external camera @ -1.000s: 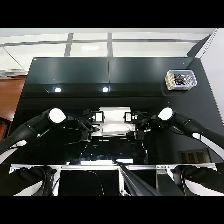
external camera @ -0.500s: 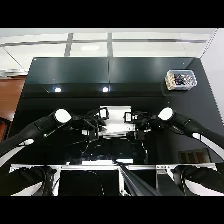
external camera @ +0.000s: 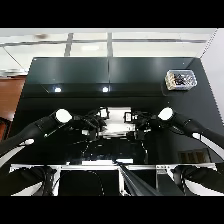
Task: Fold the box and place the chain.
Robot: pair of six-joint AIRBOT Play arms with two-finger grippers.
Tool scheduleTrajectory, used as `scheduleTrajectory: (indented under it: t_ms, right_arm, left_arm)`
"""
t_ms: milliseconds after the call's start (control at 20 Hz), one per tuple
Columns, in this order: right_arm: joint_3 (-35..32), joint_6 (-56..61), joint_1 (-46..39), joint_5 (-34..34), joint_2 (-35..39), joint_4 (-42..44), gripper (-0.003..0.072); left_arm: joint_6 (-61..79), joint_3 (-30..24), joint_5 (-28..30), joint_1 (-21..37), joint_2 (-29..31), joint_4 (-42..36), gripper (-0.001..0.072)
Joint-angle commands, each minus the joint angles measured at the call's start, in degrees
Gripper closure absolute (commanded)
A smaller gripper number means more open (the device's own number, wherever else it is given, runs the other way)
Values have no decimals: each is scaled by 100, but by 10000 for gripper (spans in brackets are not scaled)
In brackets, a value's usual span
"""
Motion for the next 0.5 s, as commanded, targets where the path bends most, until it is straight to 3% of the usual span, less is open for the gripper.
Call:
scheduleTrajectory:
  t_ms: [0,250,450]
  right_arm:
    - [4,0,2,0,-2,2,608]
    - [4,0,2,0,-2,2,608]
    - [4,0,2,0,-2,2,608]
  left_arm:
    - [-605,90,-424,177,396,457,665]
    - [-2380,170,-1932,1307,1696,1729,686]
    - [-5211,-284,-1759,2612,1836,2092,685]
